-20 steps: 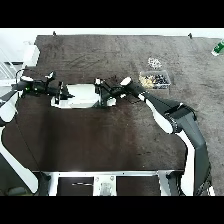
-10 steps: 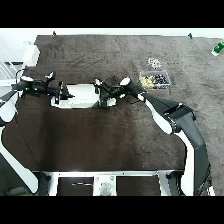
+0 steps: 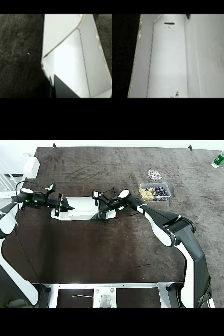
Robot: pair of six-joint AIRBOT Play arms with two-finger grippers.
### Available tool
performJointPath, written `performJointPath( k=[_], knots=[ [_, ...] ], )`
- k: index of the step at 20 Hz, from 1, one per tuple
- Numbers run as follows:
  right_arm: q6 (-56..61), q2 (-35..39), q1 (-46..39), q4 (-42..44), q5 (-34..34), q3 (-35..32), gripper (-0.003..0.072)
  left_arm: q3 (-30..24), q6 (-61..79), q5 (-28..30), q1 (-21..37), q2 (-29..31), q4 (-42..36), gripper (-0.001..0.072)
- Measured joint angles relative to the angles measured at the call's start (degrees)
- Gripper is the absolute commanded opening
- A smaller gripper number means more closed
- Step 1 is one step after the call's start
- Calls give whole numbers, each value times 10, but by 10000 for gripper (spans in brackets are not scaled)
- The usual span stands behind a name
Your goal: Fold the box and place the chain.
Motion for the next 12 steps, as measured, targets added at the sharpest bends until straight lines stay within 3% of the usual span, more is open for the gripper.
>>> performJointPath(
  k=[12],
  knots=[
    [3,-2,-2,-9,-1,0,673,0,0,0,0,0,0,20]
  ],
)
